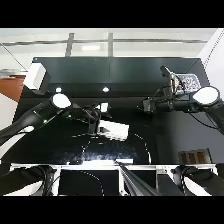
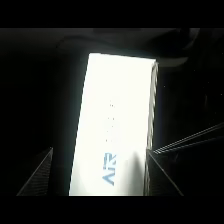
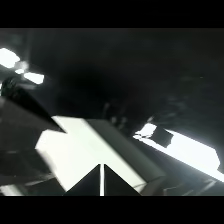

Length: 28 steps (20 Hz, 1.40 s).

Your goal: Fold the box and place the chain.

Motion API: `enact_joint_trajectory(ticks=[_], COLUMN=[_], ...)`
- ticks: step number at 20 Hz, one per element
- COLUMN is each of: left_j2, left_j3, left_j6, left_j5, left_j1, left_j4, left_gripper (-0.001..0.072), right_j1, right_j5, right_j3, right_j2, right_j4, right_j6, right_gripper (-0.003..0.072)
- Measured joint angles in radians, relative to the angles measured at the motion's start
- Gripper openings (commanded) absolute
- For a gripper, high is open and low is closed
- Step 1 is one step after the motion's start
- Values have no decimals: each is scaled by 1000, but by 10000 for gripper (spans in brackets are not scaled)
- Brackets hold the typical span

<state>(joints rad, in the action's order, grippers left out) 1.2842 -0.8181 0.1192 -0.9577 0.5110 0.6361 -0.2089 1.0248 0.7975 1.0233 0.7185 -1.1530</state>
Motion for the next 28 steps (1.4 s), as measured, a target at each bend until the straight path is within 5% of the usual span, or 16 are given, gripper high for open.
enact_joint_trajectory(ticks=[7,28], left_j2=[63,95], left_j3=[-37,-40], left_j6=[76,40], left_j5=[-70,-49], left_j1=[18,21], left_j4=[37,33], left_gripper=[702,706], right_j1=[73,90], right_j5=[-11,-13], right_j3=[0,0], right_j2=[0,0], right_j4=[39,46], right_j6=[-10,-10], right_gripper=[40,39])
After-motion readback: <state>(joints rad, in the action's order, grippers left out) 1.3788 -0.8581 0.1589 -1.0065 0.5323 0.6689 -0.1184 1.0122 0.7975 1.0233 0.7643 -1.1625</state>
